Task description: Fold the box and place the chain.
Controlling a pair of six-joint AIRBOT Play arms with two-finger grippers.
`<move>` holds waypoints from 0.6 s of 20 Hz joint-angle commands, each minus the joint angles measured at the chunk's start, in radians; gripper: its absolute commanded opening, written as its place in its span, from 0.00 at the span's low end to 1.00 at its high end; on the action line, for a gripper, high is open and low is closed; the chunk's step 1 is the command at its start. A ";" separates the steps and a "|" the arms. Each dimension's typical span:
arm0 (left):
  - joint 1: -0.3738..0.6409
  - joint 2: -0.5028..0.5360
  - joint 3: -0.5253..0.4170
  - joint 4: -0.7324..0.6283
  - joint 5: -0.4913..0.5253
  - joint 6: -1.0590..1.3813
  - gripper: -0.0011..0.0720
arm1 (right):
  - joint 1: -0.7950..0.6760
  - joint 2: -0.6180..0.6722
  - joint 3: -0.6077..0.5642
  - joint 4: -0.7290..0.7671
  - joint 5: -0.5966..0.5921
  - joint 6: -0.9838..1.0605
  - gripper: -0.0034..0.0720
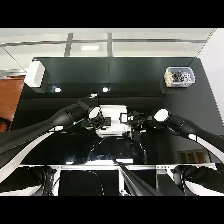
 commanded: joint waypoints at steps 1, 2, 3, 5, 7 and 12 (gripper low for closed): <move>0.002 0.002 0.001 0.003 -0.006 0.001 0.63 | 0.000 0.000 0.001 0.000 0.001 0.000 0.35; 0.002 0.002 0.001 0.005 -0.007 0.002 0.63 | 0.000 0.000 0.001 0.000 0.000 0.000 0.35; 0.002 0.002 0.001 0.005 -0.007 0.002 0.63 | 0.000 0.000 0.001 0.000 0.000 0.000 0.35; 0.002 0.002 0.001 0.005 -0.009 0.002 0.59 | 0.000 0.000 0.001 0.000 0.000 0.000 0.35; 0.002 0.002 0.001 0.008 -0.014 0.002 0.29 | 0.000 0.000 0.001 0.000 0.000 0.000 0.35; 0.002 0.001 0.001 0.009 -0.026 0.014 0.05 | 0.000 0.000 0.001 0.000 0.001 0.000 0.35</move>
